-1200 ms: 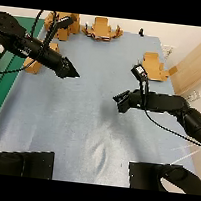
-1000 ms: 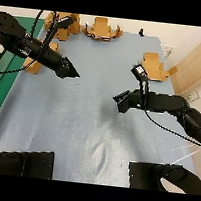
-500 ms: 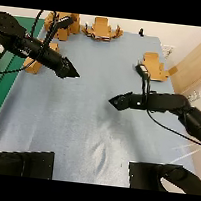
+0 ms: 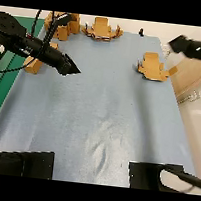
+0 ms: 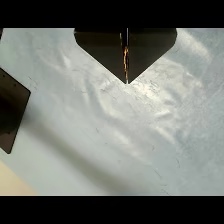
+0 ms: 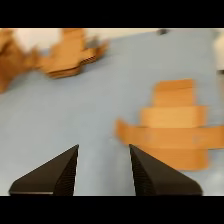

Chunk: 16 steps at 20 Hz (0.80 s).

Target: Fold the box.

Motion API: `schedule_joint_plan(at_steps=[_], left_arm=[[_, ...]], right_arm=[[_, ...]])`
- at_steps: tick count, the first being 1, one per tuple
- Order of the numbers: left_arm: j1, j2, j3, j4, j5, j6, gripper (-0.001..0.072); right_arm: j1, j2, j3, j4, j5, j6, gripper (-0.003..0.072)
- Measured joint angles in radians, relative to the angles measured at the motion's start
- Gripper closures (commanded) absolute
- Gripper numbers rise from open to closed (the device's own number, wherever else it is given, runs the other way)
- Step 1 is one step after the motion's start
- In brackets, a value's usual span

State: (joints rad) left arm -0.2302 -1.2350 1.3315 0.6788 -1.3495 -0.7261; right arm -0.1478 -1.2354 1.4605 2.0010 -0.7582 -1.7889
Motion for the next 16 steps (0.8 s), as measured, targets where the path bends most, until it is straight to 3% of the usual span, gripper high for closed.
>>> schedule_joint_plan(at_steps=[2,3,4,5,9,12,16], left_arm=[[0.0,-0.001,0.0,0.001,0.018,0.001,0.0689],[0.0,-0.001,0.0,0.001,0.026,0.001,0.0644],[0.0,-0.001,0.0,0.002,0.034,0.002,0.0236],[0.0,-0.001,0.0,0.003,0.041,0.002,0.0031],[0.0,-0.001,0.0,0.046,0.064,-0.035,0.0031],[0.0,-0.001,0.0,0.082,0.074,-0.06,0.0032],[0.0,-0.001,0.0,0.103,0.08,-0.094,0.0032]], right_arm=[[-0.107,-0.167,0.151,-0.014,-0.032,-0.002,0.0199],[-0.15,-0.26,0.229,-0.02,-0.059,-0.003,0.0199],[-0.181,-0.346,0.299,-0.022,-0.087,-0.003,0.0199],[-0.208,-0.437,0.373,-0.027,-0.117,0.001,0.0197],[-0.258,-0.718,0.573,-0.026,-0.172,0.057,0.0192],[-0.27,-0.84,0.623,-0.013,-0.153,0.08,0.0192],[-0.275,-0.913,0.641,-0.007,-0.094,0.074,0.0193]])
